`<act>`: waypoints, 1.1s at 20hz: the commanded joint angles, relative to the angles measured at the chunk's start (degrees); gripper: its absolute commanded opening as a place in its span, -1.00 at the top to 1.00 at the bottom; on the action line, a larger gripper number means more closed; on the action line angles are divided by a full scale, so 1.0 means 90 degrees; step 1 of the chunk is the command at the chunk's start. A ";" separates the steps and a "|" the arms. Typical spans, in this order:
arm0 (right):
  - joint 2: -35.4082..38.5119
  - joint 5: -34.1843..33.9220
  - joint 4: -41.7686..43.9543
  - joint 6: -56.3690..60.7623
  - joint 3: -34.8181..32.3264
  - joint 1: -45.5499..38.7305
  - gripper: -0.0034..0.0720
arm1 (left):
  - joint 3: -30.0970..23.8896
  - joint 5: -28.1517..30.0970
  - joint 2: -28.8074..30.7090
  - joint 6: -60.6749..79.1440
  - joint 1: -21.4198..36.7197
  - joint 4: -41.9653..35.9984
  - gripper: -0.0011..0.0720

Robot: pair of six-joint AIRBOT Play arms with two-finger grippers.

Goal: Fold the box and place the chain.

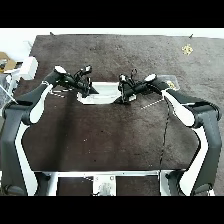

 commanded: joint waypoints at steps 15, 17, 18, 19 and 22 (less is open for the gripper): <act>-0.0005 -0.0007 0.0002 0.0002 -0.0002 0.0007 -0.25 | -0.0002 -0.0002 -0.0002 0.0000 -0.0002 -0.0311 0.94; -0.0005 -0.0007 0.0002 0.0002 -0.0002 0.0007 -0.25 | -0.0002 -0.0066 -0.0002 -0.0002 0.0000 -0.0316 0.94; -0.0005 -0.0007 0.0002 0.0002 -0.0002 0.0007 -0.25 | -0.0002 -0.0078 -0.0002 0.0000 -0.0002 -0.0316 0.94; -0.0005 -0.0007 0.0002 0.0002 -0.0002 0.0007 -0.25 | -0.0002 -0.0075 -0.0002 -0.0002 -0.0002 -0.0316 0.94; -0.0005 -0.0007 0.0002 0.0002 -0.0002 0.0007 -0.25 | -0.0002 -0.0070 -0.0002 0.0000 0.0000 -0.0316 0.94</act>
